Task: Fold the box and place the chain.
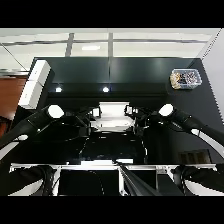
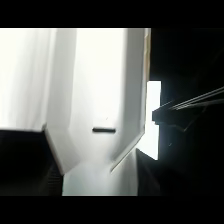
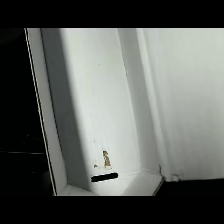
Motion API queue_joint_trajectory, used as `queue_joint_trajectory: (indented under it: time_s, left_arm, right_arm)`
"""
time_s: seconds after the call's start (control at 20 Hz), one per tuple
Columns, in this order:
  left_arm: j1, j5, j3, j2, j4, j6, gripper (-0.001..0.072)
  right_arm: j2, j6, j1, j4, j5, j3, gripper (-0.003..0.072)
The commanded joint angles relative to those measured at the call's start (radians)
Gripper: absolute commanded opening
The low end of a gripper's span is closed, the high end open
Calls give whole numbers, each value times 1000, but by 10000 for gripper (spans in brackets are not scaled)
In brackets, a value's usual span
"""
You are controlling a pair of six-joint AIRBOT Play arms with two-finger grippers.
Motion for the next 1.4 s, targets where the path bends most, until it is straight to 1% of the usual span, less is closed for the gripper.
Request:
queue_joint_trajectory:
  time_s: [0.0, 0.1, 0.2, 0.25, 0.3, 0.4, 0.6, 0.9, 1.0, 1.05, 1.15, 1.35]
  left_arm:
    - [-24, 5, 5, -16, -77, -4, 349]
    - [-23, 27, 5, -16, -89, -4, 217]
    - [-24, 38, 5, -16, -89, -4, 217]
    - [-24, 39, 5, -16, -89, -4, 172]
    - [-24, 39, 5, -16, -89, -5, 154]
    - [-24, 42, 5, -16, -116, -4, 154]
    - [-24, 53, 5, -45, -241, -2, 156]
    - [-25, 51, 5, -81, -245, 0, 154]
    - [-25, 52, 5, -82, -247, 0, 139]
    - [-25, 53, 5, -82, -257, 0, 168]
    - [-25, 53, 5, -82, -264, 0, 390]
    - [-24, 49, 5, -82, -264, 0, 399]
  right_arm:
    - [0, 0, 1, 0, 0, 0, 420]
    - [0, 0, 1, 0, 0, 0, 420]
    - [0, 0, 1, 0, 1, 0, 420]
    - [0, 0, 1, 0, 1, 0, 420]
    - [0, 0, 1, 0, 1, 0, 420]
    - [0, 0, 1, 0, 1, 0, 420]
    - [0, 0, 1, 0, 1, 0, 420]
    - [0, 0, 1, 0, 1, 0, 420]
    - [0, 0, 1, 0, 1, 0, 420]
    - [0, 0, 1, 0, 1, 0, 420]
    - [0, 0, 1, 0, 1, 0, 421]
    - [0, 0, 1, 0, 1, 0, 420]
